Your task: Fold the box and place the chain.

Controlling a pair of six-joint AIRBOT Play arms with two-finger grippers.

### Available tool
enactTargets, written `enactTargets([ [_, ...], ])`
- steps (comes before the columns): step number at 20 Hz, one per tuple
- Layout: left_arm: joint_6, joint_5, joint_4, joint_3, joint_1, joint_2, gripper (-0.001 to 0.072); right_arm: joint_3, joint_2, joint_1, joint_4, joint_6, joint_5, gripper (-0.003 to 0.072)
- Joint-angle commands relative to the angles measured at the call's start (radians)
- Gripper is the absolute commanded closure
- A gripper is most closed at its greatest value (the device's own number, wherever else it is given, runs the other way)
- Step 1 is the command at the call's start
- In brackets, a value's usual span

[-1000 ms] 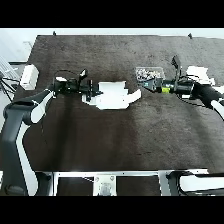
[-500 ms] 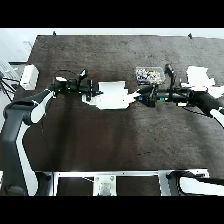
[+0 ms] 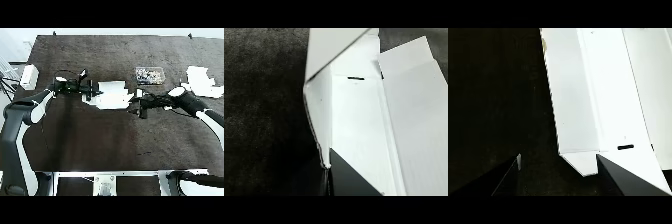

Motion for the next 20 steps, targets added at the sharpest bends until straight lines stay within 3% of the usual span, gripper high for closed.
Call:
enactTargets([
  [1,0.000,0.001,0.000,0.000,0.000,0.000,0.0688,0.000,-0.022,0.039,-0.017,-0.022,-0.067,0.0139],
  [5,0.000,0.001,-0.001,0.000,0.000,0.000,0.0689,0.000,-0.077,0.056,0.040,-0.023,-0.097,0.0139],
  [13,0.000,0.001,-0.001,0.000,0.000,0.000,0.0689,0.000,-0.099,0.068,0.138,-0.023,-0.312,0.0139],
  [20,0.001,0.001,-0.001,0.000,0.000,0.000,0.0689,0.043,-0.097,0.063,0.198,-0.022,-0.323,0.0139],
])
